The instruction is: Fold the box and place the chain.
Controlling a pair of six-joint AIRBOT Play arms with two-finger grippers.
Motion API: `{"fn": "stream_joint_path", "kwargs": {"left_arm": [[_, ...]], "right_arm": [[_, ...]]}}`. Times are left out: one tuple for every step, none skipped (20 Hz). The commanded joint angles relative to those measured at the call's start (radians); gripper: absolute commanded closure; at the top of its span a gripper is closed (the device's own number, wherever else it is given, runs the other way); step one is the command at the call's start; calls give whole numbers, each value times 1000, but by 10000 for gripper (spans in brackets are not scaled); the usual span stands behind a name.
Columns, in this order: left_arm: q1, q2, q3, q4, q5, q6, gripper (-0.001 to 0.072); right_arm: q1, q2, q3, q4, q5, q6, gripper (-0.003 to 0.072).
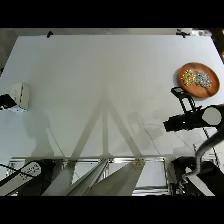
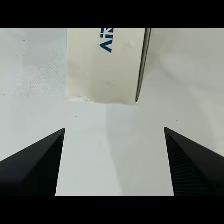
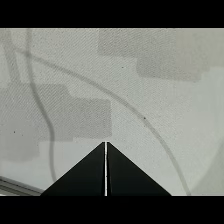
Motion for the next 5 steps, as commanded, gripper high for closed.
{"fn": "stream_joint_path", "kwargs": {"left_arm": [[0, 43, 0, -85, -6, -10, 11], [-2, 42, 0, -112, -11, -10, 11], [-8, 42, 0, -111, -15, -10, 12], [-15, 42, 0, -105, -18, -10, 12], [-19, 42, 0, -100, -18, -10, 11]], "right_arm": [[-1, 1, 1, 0, 0, 0, 671], [-1, 1, 1, 0, 0, 0, 671], [-1, 1, 1, 0, 0, 0, 671], [-1, 1, 1, 0, 0, 0, 671], [-1, 1, 1, 0, 0, 0, 671]]}}
